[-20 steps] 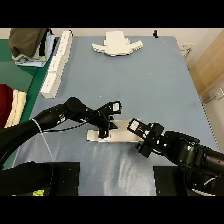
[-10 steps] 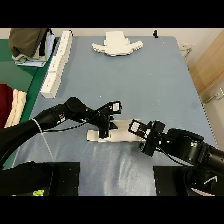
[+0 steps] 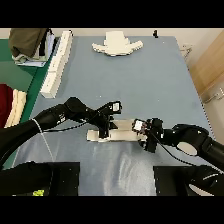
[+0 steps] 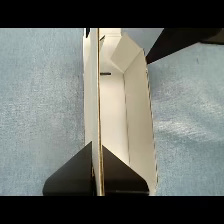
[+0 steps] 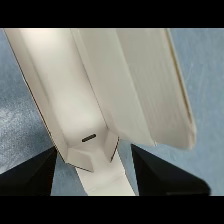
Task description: Fold the box.
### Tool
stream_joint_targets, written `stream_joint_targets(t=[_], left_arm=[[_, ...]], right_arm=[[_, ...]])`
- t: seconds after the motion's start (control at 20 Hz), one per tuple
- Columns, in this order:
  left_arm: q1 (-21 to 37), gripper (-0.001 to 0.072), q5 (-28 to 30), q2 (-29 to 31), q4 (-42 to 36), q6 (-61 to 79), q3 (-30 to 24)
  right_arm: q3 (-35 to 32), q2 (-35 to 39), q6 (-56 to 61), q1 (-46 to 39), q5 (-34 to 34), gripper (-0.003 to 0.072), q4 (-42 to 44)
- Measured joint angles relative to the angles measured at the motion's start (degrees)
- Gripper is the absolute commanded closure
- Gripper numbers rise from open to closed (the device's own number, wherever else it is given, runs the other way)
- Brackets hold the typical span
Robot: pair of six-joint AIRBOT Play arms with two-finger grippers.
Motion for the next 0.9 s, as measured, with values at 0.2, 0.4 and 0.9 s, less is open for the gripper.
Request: stream_joint_targets(t=[0.2, 0.4, 0.9], left_arm=[[0.0, 0.0696, 0.0, 0.0, 0.0, 0.0, 0.0], [0.0, 0.0697, 0.0, 0.0, 0.0, 0.0, 0.0], [0.0, 0.0697, 0.0, 0.0, 0.0, 0.0, 0.0]], right_arm=[[-0.2, -2.2, -18.6, -9.6, 1.3, -0.0034, 15.9], [-0.2, -8.3, -33.9, -15.5, 3.1, -0.0034, 28.2], [1.9, -17.0, -45.8, -18.8, 4.5, -0.0034, 38.3]])
